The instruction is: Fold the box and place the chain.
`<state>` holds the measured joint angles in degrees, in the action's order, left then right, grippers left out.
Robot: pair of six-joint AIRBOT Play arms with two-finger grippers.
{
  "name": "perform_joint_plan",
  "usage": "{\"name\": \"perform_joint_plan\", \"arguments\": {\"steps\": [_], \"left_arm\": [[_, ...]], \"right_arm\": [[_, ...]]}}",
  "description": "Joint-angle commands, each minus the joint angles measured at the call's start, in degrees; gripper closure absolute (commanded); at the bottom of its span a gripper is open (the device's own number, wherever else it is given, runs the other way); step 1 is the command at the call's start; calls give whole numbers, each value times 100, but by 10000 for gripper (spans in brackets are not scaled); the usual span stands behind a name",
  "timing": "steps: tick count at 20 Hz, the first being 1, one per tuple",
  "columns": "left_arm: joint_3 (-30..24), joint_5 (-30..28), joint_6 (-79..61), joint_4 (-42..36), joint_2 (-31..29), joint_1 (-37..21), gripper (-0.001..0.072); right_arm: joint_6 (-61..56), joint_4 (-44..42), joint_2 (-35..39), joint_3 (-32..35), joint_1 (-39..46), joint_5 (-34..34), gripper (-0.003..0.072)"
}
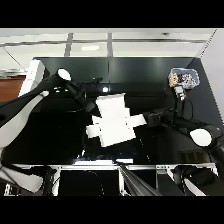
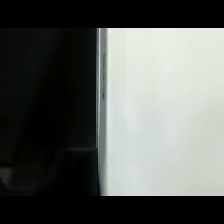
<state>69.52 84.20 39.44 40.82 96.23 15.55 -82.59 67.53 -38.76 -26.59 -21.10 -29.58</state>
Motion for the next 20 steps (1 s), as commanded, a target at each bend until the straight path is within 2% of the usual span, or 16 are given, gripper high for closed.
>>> {"name": "perform_joint_plan", "arguments": {"steps": [1, 3, 5, 8, 10, 13, 16, 20], "left_arm": [[-1316, -1526, -1095, -118, -1303, -13, 683], [-1716, -1904, -1917, -83, -1705, -13, 683], [-1720, -1934, -2636, -76, -1703, 31, 684], [-1720, -2459, -3963, -85, -1687, 262, 685], [-1720, -2951, -4273, -83, -1650, 529, 685], [-1720, -3397, -4572, -81, -1425, 881, 683], [-1714, -3410, -4728, -81, -1241, 1051, 683], [-1711, -3405, -4725, -79, -1161, 1054, 682]], "right_arm": [[-11, 1572, -2, -442, 4, 26, 32], [-11, 1823, -151, -442, 4, -127, 32], [-11, 1803, -363, -442, 2, -243, 32], [-9, 1801, -584, -442, 0, -256, 31], [101, 1808, -608, -439, 0, -260, 31], [859, 1794, -616, -439, -46, -280, 31], [1290, 1641, -616, -376, -348, -308, 31], [2028, 1252, -629, 37, -1062, -435, 31]]}}
